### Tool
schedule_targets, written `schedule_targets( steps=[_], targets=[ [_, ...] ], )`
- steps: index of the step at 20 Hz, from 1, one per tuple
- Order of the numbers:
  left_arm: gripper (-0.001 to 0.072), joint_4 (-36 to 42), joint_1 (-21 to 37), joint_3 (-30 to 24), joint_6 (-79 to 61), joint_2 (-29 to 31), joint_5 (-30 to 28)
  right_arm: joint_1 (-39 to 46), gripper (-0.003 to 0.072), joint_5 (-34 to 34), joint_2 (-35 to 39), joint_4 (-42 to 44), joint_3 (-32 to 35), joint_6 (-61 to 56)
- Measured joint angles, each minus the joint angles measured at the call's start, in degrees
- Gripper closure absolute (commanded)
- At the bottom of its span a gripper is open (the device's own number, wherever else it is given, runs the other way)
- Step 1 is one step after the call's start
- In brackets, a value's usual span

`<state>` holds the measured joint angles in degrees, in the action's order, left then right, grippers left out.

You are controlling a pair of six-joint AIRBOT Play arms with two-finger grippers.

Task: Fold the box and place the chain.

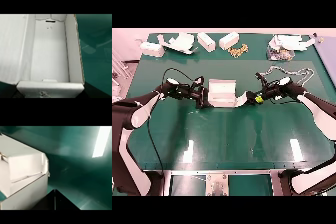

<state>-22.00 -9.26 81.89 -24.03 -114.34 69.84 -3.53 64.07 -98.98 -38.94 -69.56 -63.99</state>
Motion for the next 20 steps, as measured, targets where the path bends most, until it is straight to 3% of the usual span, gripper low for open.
schedule_targets(
  steps=[10,15,17,19,20],
  targets=[
    [0.0131,0.0,0.0,0.0,0.0,0.0,0.0,-2.7,0.0675,1.5,3.6,-2.1,-2.1,0.4],
    [0.013,0.0,0.0,0.0,0.0,0.0,0.0,-3.0,0.0485,1.6,4.1,-2.0,-3.7,-0.3],
    [0.013,0.0,0.0,0.0,0.0,0.0,0.0,-3.1,0.0481,1.6,4.1,-2.0,-3.9,-0.4],
    [0.0131,0.0,0.0,0.0,0.0,0.0,0.0,-3.3,0.0438,1.5,4.1,-2.0,-4.1,-0.4],
    [0.0131,0.0,0.0,0.0,0.0,0.0,0.0,-3.4,0.038,1.5,4.1,-2.0,-4.1,-0.4]
  ],
)
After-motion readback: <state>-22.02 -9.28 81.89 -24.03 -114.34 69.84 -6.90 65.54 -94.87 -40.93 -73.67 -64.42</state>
